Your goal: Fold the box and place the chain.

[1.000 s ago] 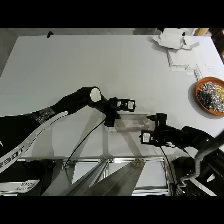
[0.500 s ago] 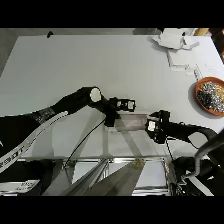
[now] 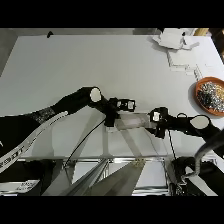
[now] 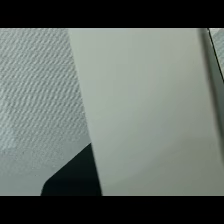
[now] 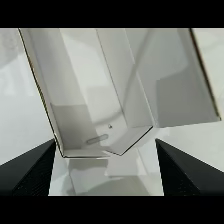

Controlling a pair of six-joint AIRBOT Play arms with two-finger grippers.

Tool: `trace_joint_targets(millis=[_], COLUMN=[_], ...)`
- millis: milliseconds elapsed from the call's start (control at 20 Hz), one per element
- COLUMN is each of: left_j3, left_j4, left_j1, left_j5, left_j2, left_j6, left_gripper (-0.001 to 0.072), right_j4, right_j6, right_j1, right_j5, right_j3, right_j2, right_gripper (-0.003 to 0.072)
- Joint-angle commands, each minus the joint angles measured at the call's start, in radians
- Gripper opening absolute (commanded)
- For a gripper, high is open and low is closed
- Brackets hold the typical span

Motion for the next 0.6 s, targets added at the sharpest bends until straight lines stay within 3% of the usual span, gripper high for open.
trace_joint_targets(millis=[0, 250, 550], left_j3=[0.0, 0.0, 0.0], left_j4=[0.001, 0.001, 0.001], left_j1=[-0.001, -0.001, -0.001], left_j5=[0.002, 0.002, 0.002], left_j2=[0.0, 0.0, 0.0], left_j6=[0.001, 0.001, 0.001], left_gripper=[0.0011, 0.0011, 0.0011], right_j4=[0.045, 0.092, 0.133], right_j6=[-0.084, -0.19, -0.218], right_j1=[-0.05, -0.052, -0.052], right_j5=[0.048, 0.128, 0.137], right_j3=[0.037, 0.048, 0.048], right_j2=[-0.089, -0.184, -0.23], right_gripper=[0.0665, 0.0665, 0.0655])
